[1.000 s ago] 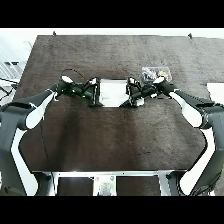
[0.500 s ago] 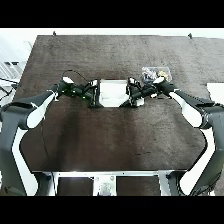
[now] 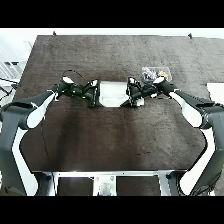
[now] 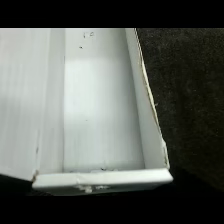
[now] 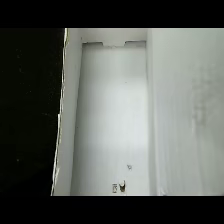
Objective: Fold the box and place the chain.
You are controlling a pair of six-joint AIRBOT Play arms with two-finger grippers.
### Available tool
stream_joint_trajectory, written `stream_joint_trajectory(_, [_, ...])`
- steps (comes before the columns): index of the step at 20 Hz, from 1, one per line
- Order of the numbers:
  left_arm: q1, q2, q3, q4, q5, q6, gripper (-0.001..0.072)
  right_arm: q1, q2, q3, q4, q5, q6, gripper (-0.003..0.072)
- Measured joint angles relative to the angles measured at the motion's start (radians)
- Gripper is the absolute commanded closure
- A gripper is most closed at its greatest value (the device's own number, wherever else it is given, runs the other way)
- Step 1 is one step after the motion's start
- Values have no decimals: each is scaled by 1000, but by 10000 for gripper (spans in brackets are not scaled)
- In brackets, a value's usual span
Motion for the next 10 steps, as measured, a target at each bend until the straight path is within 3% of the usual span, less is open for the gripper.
stream_joint_trajectory(1, [0, 0, 0, 0, 0, 0, 433, 0, 0, 0, 0, 0, 0, 229])
stream_joint_trajectory(10, [1, 0, 0, -2, -2, -2, 433, 0, 0, 0, 0, 0, 0, 230])
